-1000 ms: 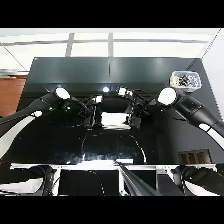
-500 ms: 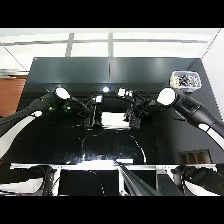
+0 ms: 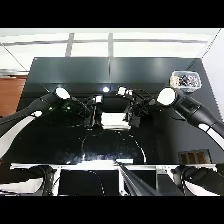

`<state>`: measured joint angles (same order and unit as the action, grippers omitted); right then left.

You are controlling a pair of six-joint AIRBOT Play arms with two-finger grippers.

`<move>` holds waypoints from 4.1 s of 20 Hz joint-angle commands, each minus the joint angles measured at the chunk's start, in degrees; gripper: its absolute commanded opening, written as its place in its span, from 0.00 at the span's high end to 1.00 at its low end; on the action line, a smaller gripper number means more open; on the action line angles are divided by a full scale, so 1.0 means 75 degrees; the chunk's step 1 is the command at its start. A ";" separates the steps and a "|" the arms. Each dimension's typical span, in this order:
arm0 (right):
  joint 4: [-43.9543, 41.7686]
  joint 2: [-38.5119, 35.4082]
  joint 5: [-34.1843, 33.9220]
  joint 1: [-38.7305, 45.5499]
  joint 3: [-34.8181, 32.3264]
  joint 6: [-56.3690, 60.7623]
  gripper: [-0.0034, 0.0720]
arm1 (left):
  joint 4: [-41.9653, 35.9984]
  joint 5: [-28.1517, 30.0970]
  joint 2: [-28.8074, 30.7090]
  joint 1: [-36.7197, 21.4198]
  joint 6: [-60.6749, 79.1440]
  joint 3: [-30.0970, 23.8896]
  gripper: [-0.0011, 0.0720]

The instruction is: Fold the box and place the chain.

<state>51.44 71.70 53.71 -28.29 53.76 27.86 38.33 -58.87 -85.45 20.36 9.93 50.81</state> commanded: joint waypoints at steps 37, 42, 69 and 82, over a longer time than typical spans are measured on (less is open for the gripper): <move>-0.0050 0.0000 -0.0146 -0.0067 -0.0149 -0.0003 0.78 | 0.0000 0.0000 -0.0003 0.0003 0.0006 0.0009 0.29; -0.0026 0.0000 -0.0189 -0.0242 -0.0149 0.0003 0.67 | 0.0000 0.0000 -0.0003 0.0003 0.0006 0.0006 0.29; -0.0058 0.0207 -0.0047 -0.0242 -0.0239 0.0321 0.67 | 0.0000 0.0000 -0.0003 0.0003 -0.0020 0.0006 0.29; -0.0163 -0.1317 0.1480 0.0962 -0.0382 0.3474 0.94 | 0.0000 0.0020 -0.0003 0.0003 -0.0017 0.0009 0.29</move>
<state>51.00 63.18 58.98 -24.49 51.64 44.23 38.33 -58.85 -85.45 20.36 9.80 50.81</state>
